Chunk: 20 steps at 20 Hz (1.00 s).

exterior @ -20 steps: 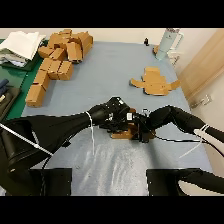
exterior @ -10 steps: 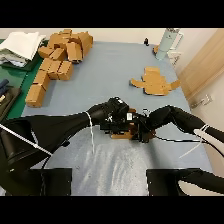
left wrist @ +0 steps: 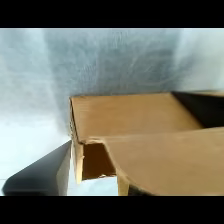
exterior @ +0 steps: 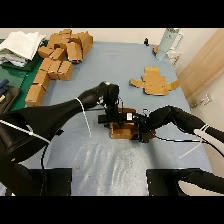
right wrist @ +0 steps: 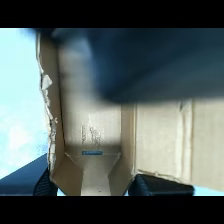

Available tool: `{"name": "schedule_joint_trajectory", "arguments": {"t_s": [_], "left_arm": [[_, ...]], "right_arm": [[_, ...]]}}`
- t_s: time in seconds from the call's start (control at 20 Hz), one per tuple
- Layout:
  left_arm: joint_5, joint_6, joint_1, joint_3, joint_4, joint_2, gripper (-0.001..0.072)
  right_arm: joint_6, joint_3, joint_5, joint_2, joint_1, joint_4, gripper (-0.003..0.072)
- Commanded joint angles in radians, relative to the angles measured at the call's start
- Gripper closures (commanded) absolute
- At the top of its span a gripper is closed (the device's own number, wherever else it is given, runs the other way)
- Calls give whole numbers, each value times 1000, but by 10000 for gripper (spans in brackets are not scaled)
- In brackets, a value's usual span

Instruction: Fold the box.

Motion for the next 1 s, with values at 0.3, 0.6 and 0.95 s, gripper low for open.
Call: {"name": "schedule_joint_trajectory", "arguments": {"t_s": [0.3, 0.6, 0.95], "left_arm": [[-304, 250, 235, 174, -250, 0, 294], [-336, 874, 327, 173, -184, 3, 697], [-19, 1303, 210, -94, -35, 166, 699]], "right_arm": [[1, 1, 0, 0, 1, 0, 183], [1, 1, 0, 0, 1, 0, 183], [1, 1, 0, 0, 1, 0, 183]]}}
